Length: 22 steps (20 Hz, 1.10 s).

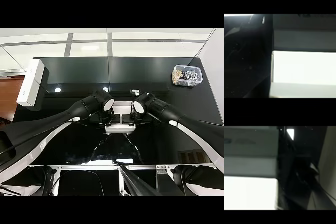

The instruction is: Fold the box and place the chain.

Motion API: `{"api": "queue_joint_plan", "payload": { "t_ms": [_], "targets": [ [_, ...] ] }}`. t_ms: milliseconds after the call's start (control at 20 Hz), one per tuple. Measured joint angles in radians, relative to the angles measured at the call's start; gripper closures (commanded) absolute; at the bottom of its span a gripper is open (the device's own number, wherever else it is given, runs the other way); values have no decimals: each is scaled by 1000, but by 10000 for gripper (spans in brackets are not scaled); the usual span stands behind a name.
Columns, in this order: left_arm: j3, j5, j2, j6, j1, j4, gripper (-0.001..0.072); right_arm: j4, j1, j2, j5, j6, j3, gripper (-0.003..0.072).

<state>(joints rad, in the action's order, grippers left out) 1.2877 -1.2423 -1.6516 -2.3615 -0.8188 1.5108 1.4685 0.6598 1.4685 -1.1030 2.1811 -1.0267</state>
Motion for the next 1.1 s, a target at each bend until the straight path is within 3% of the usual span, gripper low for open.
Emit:
{"api": "queue_joint_plan", "payload": {
  "t_ms": [200, 300, 350, 550, 700, 800, 850, 900, 1000, 1100],
  "targets": [
    [0, 2, 0, -2, 0, -3, 681, -5, 0, 1, 6, 6, 0, 668],
    [0, 2, 0, -1, 0, -4, 681, -5, 0, -2, 5, 0, 0, 317],
    [0, 2, 0, -1, 0, -4, 681, -5, -1, -8, 2, 0, -1, 257],
    [0, 1, 0, -2, 0, -4, 681, 12, -19, -78, -16, -13, -2, 258],
    [0, 1, 0, -2, 0, -5, 681, 35, -46, -209, -32, -60, -8, 258],
    [0, 1, 0, -2, 0, -5, 681, 134, -79, -311, 2, -72, -16, 248],
    [0, 1, 0, -2, 0, -5, 681, 227, -105, -352, 34, -61, -18, 47],
    [0, 1, 0, -2, 0, -5, 680, 324, -137, -378, 63, -46, -20, -32],
    [0, 1, 0, -2, 0, -5, 681, 480, -245, -391, 143, -30, -21, -33],
    [0, 2, 0, -2, 0, -5, 681, 521, -390, -352, 227, -27, -29, -33]
  ]
}}
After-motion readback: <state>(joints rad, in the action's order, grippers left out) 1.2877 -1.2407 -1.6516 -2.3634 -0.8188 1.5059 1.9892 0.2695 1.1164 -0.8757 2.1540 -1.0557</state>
